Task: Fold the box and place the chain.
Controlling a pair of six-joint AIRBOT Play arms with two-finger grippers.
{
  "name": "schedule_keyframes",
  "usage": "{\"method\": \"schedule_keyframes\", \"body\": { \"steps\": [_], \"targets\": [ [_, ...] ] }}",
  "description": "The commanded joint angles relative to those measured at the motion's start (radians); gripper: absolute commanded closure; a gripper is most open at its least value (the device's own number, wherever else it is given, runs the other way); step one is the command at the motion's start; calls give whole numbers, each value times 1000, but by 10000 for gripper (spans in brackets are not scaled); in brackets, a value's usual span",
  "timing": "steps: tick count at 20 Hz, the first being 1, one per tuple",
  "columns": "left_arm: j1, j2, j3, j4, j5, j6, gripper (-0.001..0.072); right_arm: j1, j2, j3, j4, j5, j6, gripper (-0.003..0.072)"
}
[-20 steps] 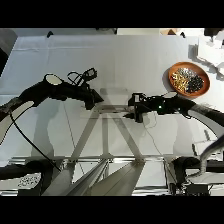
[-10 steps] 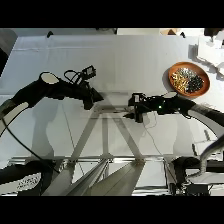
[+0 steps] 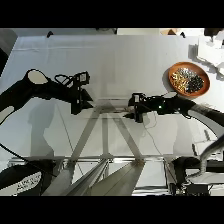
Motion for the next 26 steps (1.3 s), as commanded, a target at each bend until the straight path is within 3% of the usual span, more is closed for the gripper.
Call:
{"method": "schedule_keyframes", "body": {
  "steps": [1,9,13,15,26],
  "targets": [
    [37,-2,-45,27,89,3,265,0,0,0,0,0,1,279],
    [45,-164,-68,-115,83,431,126,0,0,0,0,0,0,279],
    [42,-210,-68,-115,76,448,144,0,0,0,0,0,0,279],
    [40,-222,-68,-115,33,468,221,0,0,0,0,0,0,279],
    [-1,-223,-68,-139,20,522,244,0,0,0,0,0,0,279]
  ]
}}
